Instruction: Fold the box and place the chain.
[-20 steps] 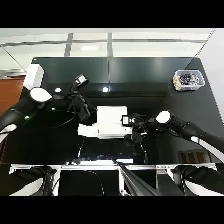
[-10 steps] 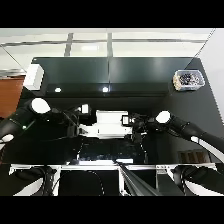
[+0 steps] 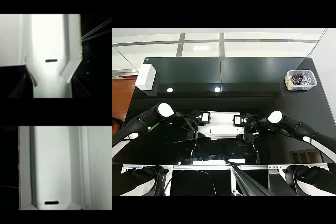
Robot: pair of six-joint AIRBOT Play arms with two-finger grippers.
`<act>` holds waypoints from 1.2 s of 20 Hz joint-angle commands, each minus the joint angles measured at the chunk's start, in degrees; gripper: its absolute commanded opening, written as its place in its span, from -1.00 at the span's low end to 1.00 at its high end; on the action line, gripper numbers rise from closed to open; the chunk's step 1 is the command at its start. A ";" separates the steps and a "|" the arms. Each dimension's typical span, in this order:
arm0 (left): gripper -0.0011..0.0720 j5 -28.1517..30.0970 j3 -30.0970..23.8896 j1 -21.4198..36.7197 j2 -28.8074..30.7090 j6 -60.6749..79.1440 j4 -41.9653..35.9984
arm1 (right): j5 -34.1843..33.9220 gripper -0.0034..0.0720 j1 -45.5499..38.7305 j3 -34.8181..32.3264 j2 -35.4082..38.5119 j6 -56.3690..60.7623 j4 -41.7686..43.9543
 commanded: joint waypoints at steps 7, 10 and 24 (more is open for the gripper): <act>-0.61 0.39 -0.04 -0.24 -0.50 0.52 -5.51 | 0.00 0.21 0.04 0.00 -0.04 0.02 0.00; -0.61 -1.09 -0.04 -0.24 -0.96 0.57 -11.58 | 0.00 0.21 0.04 0.00 -0.04 0.02 0.00; -0.13 2.40 -0.04 -2.27 -4.26 0.52 -12.72 | 0.02 0.21 0.04 0.00 -0.04 0.02 0.00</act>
